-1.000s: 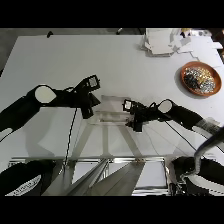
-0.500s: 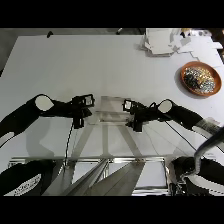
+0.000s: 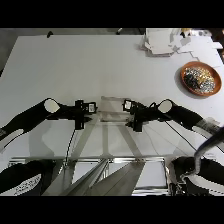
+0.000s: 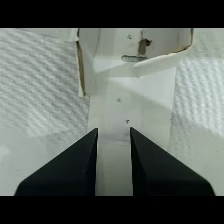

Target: Fold the box and place the chain.

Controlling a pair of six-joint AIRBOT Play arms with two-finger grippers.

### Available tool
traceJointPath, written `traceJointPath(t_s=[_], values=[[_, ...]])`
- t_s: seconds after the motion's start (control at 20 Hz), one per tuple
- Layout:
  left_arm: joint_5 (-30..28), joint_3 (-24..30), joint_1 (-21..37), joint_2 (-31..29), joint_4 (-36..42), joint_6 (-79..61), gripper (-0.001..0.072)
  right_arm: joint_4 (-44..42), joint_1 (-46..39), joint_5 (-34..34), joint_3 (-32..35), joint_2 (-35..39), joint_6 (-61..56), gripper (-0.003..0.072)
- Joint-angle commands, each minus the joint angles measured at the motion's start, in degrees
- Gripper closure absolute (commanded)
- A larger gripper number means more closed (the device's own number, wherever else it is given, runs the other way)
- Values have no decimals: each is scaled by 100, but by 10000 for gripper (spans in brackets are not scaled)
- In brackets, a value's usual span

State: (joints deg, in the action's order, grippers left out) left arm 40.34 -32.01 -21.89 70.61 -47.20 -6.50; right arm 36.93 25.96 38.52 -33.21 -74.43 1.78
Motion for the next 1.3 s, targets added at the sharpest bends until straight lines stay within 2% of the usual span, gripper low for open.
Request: traceJointPath(t_s=[0.0, 0.25, 0.45, 0.6, 0.7, 0.9, 1.2, 1.25], values=[[-225, 7, -42, 20, 13, -280, 477, -2, 0, 0, 0, 4, 0, 322], [-238, -9, -179, 17, 136, -1729, 477, -2, 0, 0, 0, 4, 0, 322], [-232, -46, -179, 17, 393, -1912, 478, -2, 0, 0, 0, 4, 0, 322], [-129, -278, -164, 39, 570, -1895, 476, -2, 0, 0, 0, 4, 0, 322], [-122, -297, -162, 74, 610, -1895, 416, -2, 0, 0, 0, 4, 0, 322], [264, -297, -192, 282, 614, -1895, 417, -2, 0, 0, 0, 4, 0, 322], [393, -297, -323, 315, 761, -1895, 422, -2, 0, 0, 0, 4, 0, 322], [409, -297, -321, 323, 756, -1893, 441, -2, 0, 0, 2, 4, 0, 322]])
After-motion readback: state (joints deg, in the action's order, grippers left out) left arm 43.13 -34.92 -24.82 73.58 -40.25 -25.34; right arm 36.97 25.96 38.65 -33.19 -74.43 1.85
